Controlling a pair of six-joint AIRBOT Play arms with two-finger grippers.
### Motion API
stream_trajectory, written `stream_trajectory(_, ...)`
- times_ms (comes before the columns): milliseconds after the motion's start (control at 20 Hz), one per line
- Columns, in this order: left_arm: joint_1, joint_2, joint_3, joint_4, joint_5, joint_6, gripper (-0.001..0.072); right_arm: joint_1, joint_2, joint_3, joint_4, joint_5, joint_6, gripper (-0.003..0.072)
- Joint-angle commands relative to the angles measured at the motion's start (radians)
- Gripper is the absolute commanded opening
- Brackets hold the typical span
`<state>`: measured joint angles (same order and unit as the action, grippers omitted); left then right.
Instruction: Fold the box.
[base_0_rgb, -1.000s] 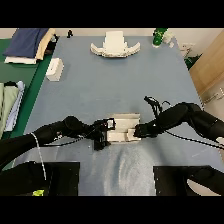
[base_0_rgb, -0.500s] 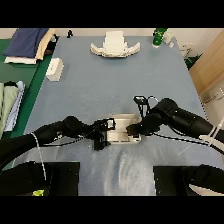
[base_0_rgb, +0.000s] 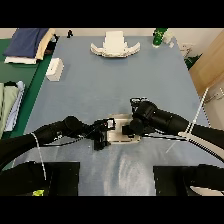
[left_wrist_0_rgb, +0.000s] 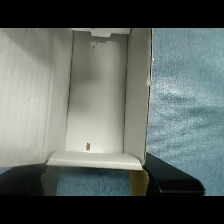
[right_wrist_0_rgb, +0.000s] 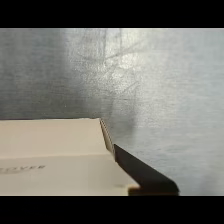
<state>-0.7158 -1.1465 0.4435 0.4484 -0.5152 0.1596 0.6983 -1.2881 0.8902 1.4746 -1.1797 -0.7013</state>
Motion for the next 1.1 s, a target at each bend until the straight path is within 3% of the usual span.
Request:
stream_trajectory(0, 0.0, -0.001, 0.0, 0.0, 0.0, 0.0, 0.0444, 0.006, -0.026, 0.005, -0.031, -0.007, 0.08, 0.0359)
stream_trajectory(50, 0.0, -0.001, 0.0, 0.0, 0.0, 0.0, 0.0444, 0.006, -0.027, 0.005, -0.039, -0.007, 0.092, 0.0346)
stream_trajectory(100, 0.0, -0.001, 0.0, 0.0, 0.0, 0.0, 0.0444, 0.006, -0.027, 0.005, -0.039, -0.006, 0.092, 0.0282)
stream_trajectory(250, 0.0, -0.001, 0.0, 0.0, 0.0, 0.0, 0.0444, 0.006, -0.027, 0.005, -0.04, -0.002, 0.108, 0.0281)
stream_trajectory(300, 0.0, -0.001, 0.0, 0.0, 0.0, 0.0, 0.0444, 0.006, -0.027, 0.005, -0.04, -0.001, 0.109, 0.0227)
stream_trajectory(400, 0.0, -0.001, 0.0, 0.0, 0.0, 0.0, 0.0444, 0.006, -0.027, 0.005, -0.04, 0.002, 0.107, 0.002)
stream_trajectory(750, 0.0, -0.001, 0.0, 0.0, 0.0, 0.0, 0.0444, 0.008, -0.025, 0.008, -0.038, 0.0, 0.071, 0.0003)
stream_trajectory(800, 0.0, -0.001, 0.0, 0.0, 0.0, 0.0, 0.0444, 0.008, -0.023, 0.013, -0.033, -0.007, 0.067, 0.0071)
stream_trajectory(850, 0.0, -0.001, 0.0, 0.0, 0.0, 0.0, 0.0444, 0.008, -0.017, 0.016, -0.028, -0.011, 0.061, 0.025)
stream_trajectory(900, 0.0, -0.001, 0.0, 0.0, 0.0, 0.0, 0.0444, 0.008, -0.009, 0.019, -0.027, -0.012, 0.05, 0.0368)
stream_trajectory(1050, 0.0, -0.001, 0.0, 0.0, 0.0, 0.0, 0.0444, 0.006, 0.023, 0.031, -0.032, -0.04, 0.038, 0.0381)
